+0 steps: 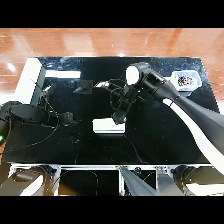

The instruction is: Fold the box and place the chain.

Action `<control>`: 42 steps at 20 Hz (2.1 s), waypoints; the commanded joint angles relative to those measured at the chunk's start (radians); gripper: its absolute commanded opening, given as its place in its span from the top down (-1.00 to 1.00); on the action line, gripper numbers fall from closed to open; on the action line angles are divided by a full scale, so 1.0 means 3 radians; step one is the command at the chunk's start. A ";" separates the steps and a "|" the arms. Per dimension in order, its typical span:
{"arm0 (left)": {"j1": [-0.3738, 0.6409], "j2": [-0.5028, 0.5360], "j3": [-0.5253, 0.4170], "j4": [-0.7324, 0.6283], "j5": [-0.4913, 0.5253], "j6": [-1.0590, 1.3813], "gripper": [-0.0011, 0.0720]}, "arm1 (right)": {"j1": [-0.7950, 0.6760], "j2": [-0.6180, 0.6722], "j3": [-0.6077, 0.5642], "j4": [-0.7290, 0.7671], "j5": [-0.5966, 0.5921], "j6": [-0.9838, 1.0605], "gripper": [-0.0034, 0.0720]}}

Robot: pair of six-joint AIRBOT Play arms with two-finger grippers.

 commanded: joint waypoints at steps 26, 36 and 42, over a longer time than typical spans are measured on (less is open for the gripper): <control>-0.0175 -0.0018 -0.0163 0.0003 -0.0331 -0.0052 -0.30 | 0.0523 0.0039 -0.0155 -0.0771 -0.0340 0.0130 -0.01; -0.0175 -0.0018 -0.0163 0.0003 -0.0333 -0.0052 -0.30 | 0.0394 0.0064 -0.0112 -0.0778 -0.0376 0.0100 0.10; -0.0175 -0.0018 -0.0163 0.0003 -0.0381 -0.0052 -0.30 | 0.0355 0.0064 0.0029 -0.0768 -0.0495 -0.0045 0.51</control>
